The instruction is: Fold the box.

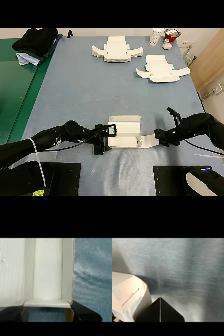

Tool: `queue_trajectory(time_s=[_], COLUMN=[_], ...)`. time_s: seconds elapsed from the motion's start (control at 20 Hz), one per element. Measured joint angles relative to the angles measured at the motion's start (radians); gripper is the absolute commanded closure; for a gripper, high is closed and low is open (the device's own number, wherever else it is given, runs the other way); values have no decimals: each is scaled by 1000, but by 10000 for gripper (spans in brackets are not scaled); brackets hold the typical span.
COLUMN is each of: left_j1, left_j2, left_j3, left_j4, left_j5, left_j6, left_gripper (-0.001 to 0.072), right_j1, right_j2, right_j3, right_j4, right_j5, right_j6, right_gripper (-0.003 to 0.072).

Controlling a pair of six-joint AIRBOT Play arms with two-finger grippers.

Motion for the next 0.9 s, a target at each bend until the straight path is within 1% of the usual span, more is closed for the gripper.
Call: queue_trajectory(time_s=[0.15,0.2,0.3,0.35,0.5,0.7,0.8,0.9], left_j1=[0,0,0,0,0,0,0,0], left_j2=[0,0,0,0,0,0,0,0], left_j3=[0,0,0,0,0,0,0,0], left_j4=[0,0,0,0,0,0,0,0], left_j5=[0,0,0,0,0,0,0,0], left_j6=[0,0,0,0,0,0,0,0], left_gripper=[286,286,286,286,286,286,286,286], right_j1=[42,51,62,68,72,98,140,195], right_j2=[17,31,64,84,130,154,158,153], right_j3=[5,11,23,29,38,42,42,42], right_j4=[23,28,36,40,55,77,84,86], right_j5=[4,3,-9,-21,-45,-53,-36,9], right_j6=[-6,-7,-8,-10,-10,-10,-10,-10], right_gripper=[683,639,250,239,239,239,239,239])
